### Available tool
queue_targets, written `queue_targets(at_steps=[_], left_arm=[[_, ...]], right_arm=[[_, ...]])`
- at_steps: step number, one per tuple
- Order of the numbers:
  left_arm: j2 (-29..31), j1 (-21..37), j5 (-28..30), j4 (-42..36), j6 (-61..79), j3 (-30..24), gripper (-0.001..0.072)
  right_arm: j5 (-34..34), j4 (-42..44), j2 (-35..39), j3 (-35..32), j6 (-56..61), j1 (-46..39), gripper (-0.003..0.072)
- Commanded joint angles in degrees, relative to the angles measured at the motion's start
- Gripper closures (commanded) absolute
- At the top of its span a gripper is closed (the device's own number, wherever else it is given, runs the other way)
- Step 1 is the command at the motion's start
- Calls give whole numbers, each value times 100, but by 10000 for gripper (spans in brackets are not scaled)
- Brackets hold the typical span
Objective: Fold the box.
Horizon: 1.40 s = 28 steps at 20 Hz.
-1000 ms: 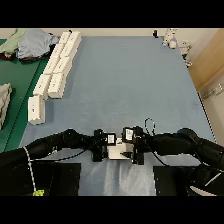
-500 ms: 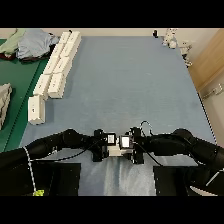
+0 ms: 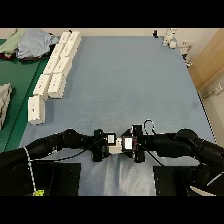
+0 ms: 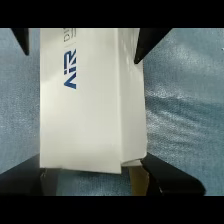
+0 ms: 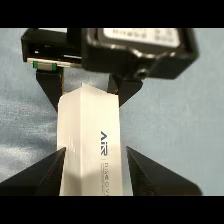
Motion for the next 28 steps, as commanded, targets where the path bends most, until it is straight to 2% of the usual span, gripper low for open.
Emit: queue_targets(at_steps=[1, 7, 8, 9, 12, 15, 16, 28], left_arm=[[-4, 2, 2, 4, 4, -2, 188], [-4, 2, 2, 4, 4, -2, 189], [-4, 2, 2, 4, 4, -2, 189], [-4, 2, 2, 4, 4, -2, 188], [-4, 0, 2, 4, 4, -2, 188], [-4, 2, 2, 4, 4, -2, 189], [-4, 2, 2, 4, 4, -2, 189], [-4, 2, 2, 4, 4, -2, 188]], right_arm=[[170, -39, 76, 4, 0, 2, 97], [345, -186, 74, 2, 2, 2, 106], [337, -184, 70, 2, 2, 2, 141], [313, -179, 57, 2, 2, 2, 221], [122, -42, -11, 2, 2, 4, 332], [-90, 190, -26, -7, 2, 22, 355], [-90, 184, -26, -20, 2, 59, 392], [-20, 188, -151, -94, 4, 339, 381]])
